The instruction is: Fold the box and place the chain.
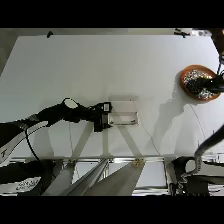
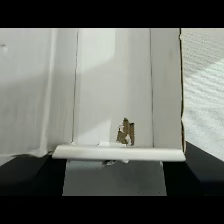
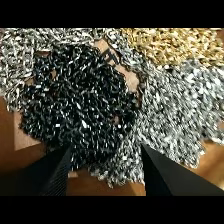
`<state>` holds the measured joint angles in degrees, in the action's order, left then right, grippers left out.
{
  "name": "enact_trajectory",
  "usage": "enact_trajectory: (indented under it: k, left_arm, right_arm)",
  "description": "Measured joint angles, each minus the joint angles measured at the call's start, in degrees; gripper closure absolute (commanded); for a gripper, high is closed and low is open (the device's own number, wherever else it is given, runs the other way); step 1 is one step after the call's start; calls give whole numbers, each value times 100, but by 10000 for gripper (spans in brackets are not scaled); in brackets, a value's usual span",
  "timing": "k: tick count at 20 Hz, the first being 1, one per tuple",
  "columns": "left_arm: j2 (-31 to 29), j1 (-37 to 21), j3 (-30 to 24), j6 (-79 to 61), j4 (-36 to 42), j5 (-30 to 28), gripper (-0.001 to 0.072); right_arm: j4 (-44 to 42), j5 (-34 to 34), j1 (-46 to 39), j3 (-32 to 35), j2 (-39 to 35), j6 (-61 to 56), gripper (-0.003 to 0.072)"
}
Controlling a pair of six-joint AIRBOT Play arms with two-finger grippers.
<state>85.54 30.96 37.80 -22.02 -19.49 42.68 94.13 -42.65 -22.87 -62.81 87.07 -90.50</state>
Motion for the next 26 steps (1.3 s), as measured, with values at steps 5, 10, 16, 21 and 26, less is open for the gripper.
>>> enact_trajectory:
  k: [5,10,16,21,26]
  left_arm:
    - [0,0,0,2,0,0,501]
    - [0,0,0,0,-2,0,501]
    - [0,0,0,0,-2,0,501]
    - [0,0,0,0,-2,0,501]
    - [0,0,0,0,-2,0,501]
  right_arm:
    - [-378,234,0,-66,439,39,236]
    - [-501,310,-7,-90,645,55,672]
    - [-629,2,-2,-76,444,59,678]
    - [-619,-74,-2,-79,-330,63,679]
    - [-629,-341,-2,-85,-1506,304,679]
